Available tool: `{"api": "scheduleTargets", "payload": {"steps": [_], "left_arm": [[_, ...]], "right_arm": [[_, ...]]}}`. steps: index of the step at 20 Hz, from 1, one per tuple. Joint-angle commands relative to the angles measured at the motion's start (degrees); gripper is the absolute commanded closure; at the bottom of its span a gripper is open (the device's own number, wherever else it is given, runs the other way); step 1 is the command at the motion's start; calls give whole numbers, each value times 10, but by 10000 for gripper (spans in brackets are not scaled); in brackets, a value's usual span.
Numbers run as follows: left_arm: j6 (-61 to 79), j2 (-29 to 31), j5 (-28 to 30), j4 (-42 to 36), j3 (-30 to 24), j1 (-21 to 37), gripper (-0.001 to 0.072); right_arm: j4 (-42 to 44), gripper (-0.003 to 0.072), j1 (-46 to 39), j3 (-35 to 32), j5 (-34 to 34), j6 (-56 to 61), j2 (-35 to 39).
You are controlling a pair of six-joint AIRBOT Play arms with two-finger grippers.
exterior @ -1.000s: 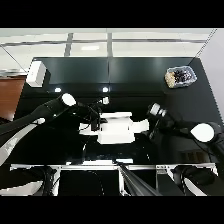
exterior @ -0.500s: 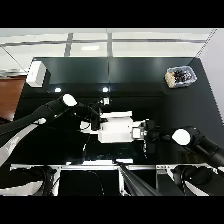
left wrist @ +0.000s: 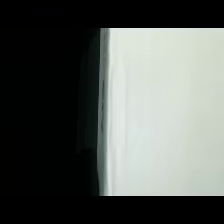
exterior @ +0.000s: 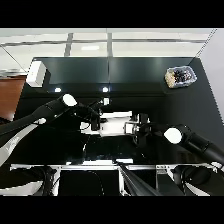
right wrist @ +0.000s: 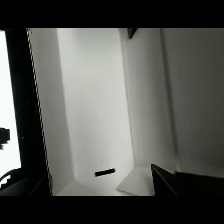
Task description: Fold the box and place the chain.
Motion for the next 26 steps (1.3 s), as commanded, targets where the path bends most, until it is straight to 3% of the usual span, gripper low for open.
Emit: {"api": "scheduleTargets", "payload": {"steps": [1,6,13,16,18,26], "left_arm": [[0,0,-4,0,0,0,683],[0,0,-4,0,0,0,683],[0,0,-4,0,0,0,683],[0,0,-4,0,0,0,683],[0,0,-4,0,0,0,683],[0,0,-3,0,0,0,683]], "right_arm": [[-11,-21,-9,28,-11,4,-2],[9,-21,-75,29,33,-9,-7],[180,-21,-116,56,58,-118,-70],[243,-21,-127,68,147,-223,-106],[243,-21,-125,68,170,-245,-129],[217,-20,-125,68,159,-303,-169]]}}
